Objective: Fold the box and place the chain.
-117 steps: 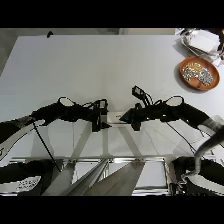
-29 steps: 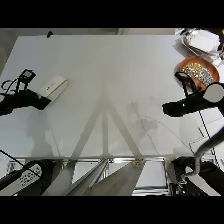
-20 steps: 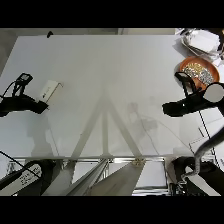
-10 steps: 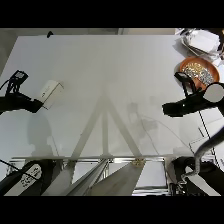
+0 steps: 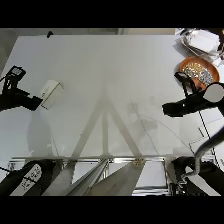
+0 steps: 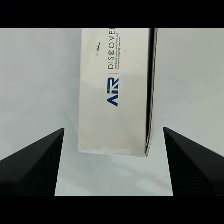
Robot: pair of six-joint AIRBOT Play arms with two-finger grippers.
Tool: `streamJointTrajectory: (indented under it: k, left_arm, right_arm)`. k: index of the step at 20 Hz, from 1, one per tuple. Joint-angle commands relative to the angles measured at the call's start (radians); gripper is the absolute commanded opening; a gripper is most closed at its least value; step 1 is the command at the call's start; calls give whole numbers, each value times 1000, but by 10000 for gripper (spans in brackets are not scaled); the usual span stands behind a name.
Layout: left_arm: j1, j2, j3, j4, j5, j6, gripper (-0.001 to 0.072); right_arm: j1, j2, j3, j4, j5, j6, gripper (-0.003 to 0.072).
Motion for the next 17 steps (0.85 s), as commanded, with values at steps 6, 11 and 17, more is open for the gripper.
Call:
streamJointTrajectory:
  k: [6, 11, 17]
  left_arm:
    - [-11, 0, 1, 3, 11, 0, 690]
    - [-11, 0, 1, 2, 21, 0, 689]
    - [-11, 0, 0, 2, 26, 0, 689]
  right_arm:
    - [0, 1, 0, 0, 0, 0, 14]
    - [0, 1, 0, 0, 0, 0, 14]
    - [0, 1, 0, 0, 0, 0, 14]
